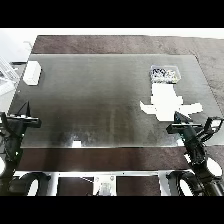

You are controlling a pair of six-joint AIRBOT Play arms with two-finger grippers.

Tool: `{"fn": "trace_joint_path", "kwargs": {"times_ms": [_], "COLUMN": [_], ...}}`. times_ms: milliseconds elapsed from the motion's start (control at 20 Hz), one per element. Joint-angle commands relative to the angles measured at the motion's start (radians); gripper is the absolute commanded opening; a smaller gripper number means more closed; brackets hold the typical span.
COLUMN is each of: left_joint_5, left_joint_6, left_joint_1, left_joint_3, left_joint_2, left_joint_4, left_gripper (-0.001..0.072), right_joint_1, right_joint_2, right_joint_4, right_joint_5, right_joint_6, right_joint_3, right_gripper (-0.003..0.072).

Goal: Fold the box and place the chain.

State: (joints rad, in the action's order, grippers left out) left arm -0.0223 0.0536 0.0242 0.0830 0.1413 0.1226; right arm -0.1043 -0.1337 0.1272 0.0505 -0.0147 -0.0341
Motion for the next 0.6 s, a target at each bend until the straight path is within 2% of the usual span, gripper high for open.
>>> {"fn": "trace_joint_path", "kwargs": {"times_ms": [0,100,150,200,350,450,550], "left_joint_5": [0.0,0.0,0.0,-0.001,0.004,0.006,0.006], "left_joint_6": [0.0,0.0,0.0,0.0,0.0,0.0,0.0], "left_joint_1": [0.0,0.0,0.0,0.0,0.0,0.0,0.0], "left_joint_3": [-0.001,-0.001,-0.001,-0.001,-0.001,-0.001,-0.001], "left_joint_2": [-0.001,-0.001,-0.001,-0.001,-0.001,-0.001,-0.001], "left_joint_4": [0.0,0.0,0.0,0.0,0.0,0.0,0.0], "left_gripper": [0.0021,0.0021,0.0021,0.0021,0.0021,0.0021,0.0021], "right_joint_1": [0.0,0.0,0.0,0.001,0.05,0.146,0.272], "right_joint_2": [0.0,0.0,0.0,0.0,-0.037,-0.137,-0.286], "right_joint_4": [0.001,-0.002,-0.023,-0.043,-0.141,-0.166,-0.173], "right_joint_5": [-0.01,-0.041,-0.048,-0.043,0.013,0.006,-0.116], "right_joint_6": [-0.01,-0.008,0.001,0.001,0.002,0.028,0.045], "right_joint_3": [0.0,0.002,0.015,0.031,0.12,0.188,0.267], "right_gripper": [0.0,0.0001,0.007,0.017,0.0197,0.0208,0.0222]}}
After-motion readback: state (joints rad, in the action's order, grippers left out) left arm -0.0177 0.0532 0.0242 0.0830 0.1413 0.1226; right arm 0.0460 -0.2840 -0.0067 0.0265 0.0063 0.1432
